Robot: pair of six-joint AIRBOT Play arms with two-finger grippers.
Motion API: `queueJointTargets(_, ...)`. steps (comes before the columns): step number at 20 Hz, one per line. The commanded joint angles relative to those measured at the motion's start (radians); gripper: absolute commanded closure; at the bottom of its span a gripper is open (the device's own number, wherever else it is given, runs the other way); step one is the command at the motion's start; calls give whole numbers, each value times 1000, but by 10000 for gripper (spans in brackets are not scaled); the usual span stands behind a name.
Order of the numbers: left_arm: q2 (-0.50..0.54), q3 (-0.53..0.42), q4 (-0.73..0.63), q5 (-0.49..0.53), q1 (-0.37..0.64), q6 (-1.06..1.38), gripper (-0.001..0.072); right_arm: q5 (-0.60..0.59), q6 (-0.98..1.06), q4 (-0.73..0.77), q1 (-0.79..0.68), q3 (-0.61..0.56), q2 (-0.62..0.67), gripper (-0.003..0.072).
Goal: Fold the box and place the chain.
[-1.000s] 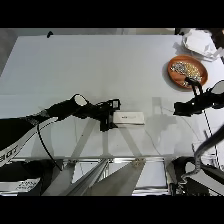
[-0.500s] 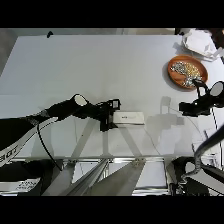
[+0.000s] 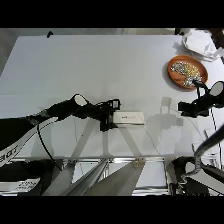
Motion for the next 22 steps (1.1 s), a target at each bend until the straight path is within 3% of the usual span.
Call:
queueJointTargets(1,1,0,0,0,-1,0,300,1,3,5,-1,1,0,668)
queueJointTargets(19,1,0,0,1,-1,0,309,1,3,5,-1,1,0,668)
queueJointTargets(20,1,0,0,1,-1,0,410,1,3,5,-1,1,0,668)
queueJointTargets(21,2,0,0,-2,-1,-8,629,1,3,5,-1,1,0,668)
queueJointTargets(22,5,0,1,-4,0,-11,708,2,3,5,-1,1,0,668)
